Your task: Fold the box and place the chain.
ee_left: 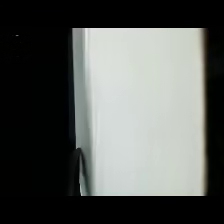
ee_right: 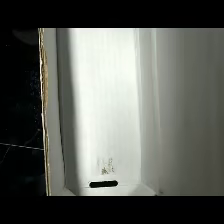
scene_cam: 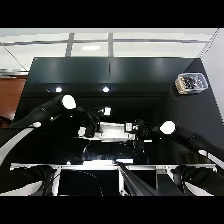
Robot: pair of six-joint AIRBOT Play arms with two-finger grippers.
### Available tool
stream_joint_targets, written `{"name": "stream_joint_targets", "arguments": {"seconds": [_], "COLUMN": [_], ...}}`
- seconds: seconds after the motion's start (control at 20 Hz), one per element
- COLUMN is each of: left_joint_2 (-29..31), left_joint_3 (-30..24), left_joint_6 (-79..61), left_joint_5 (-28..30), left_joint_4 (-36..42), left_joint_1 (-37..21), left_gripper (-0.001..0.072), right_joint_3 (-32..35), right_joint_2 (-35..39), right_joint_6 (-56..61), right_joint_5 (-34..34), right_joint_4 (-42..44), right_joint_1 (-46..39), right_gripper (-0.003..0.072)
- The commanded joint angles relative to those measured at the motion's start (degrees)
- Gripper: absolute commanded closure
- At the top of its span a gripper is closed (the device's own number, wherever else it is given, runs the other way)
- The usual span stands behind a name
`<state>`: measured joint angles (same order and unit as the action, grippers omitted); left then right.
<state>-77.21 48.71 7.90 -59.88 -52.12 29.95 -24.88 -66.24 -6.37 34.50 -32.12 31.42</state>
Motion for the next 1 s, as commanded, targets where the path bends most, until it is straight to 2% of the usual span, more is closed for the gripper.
{"name": "stream_joint_targets", "arguments": {"seconds": [0.0,0.05,0.2,0.4,0.55,0.7,0.75,0.95], "left_joint_2": [4.2,6.1,10.6,12.3,12.3,12.3,12.3,12.3], "left_joint_3": [2.4,2.4,1.6,-0.6,-4.9,-10.2,-11.2,-11.8], "left_joint_6": [16.1,18.3,28.9,38.5,40.0,33.2,30.8,28.0], "left_joint_5": [-11.6,-14.7,-18.3,-18.4,-9.6,3.0,5.6,12.4], "left_joint_4": [-9.9,-12.5,-14.7,-10.5,1.8,17.7,21.4,25.2], "left_joint_1": [-0.1,0.0,0.0,0.0,0.0,-0.1,-0.1,0.0], "left_gripper": [0.0600,0.0690,0.0690,0.0691,0.0691,0.0691,0.0691,0.0690], "right_joint_3": [0.0,0.0,0.0,0.0,0.0,0.0,0.0,0.0], "right_joint_2": [0.0,0.0,0.0,0.0,0.0,0.0,0.0,0.0], "right_joint_6": [-0.1,-0.2,-0.1,-0.1,-0.1,-0.1,-0.1,-0.1], "right_joint_5": [1.0,1.1,0.8,0.8,0.2,-0.2,-0.2,-0.1], "right_joint_4": [-1.2,-2.1,-2.4,-2.4,-2.4,-2.3,-2.3,-2.2], "right_joint_1": [0.7,1.0,1.1,1.1,1.1,1.1,1.1,1.1], "right_gripper": [0.0645,0.0645,0.0645,0.0644,0.0644,0.0643,0.0644,0.0644]}}
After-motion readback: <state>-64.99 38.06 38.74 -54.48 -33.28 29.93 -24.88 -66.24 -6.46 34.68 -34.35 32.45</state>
